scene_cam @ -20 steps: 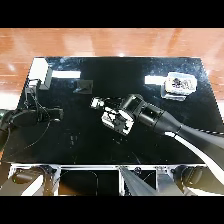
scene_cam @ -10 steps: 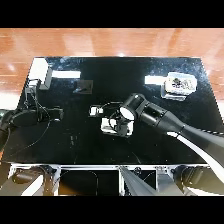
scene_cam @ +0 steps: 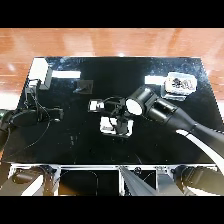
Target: Fold the box and place the chain.
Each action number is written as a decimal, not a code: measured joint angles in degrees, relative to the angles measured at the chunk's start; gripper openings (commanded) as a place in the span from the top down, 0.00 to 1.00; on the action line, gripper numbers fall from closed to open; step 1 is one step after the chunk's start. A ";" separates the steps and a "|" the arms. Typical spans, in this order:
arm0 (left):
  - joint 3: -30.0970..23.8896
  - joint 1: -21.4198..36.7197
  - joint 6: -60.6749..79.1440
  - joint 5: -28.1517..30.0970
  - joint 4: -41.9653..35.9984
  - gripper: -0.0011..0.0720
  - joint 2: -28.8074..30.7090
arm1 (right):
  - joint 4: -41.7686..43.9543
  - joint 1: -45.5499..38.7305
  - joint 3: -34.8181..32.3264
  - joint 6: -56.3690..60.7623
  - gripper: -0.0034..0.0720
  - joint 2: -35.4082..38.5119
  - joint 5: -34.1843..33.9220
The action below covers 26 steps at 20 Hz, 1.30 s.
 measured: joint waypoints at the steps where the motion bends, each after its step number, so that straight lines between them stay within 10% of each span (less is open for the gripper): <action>1: 0.00 0.00 0.00 0.04 0.00 0.24 0.00 | 0.13 -0.07 0.94 0.90 0.01 0.72 0.63; 26: 0.00 0.00 0.00 1.03 -1.29 0.24 0.00 | 5.22 -4.20 -2.69 0.09 0.01 -1.62 2.19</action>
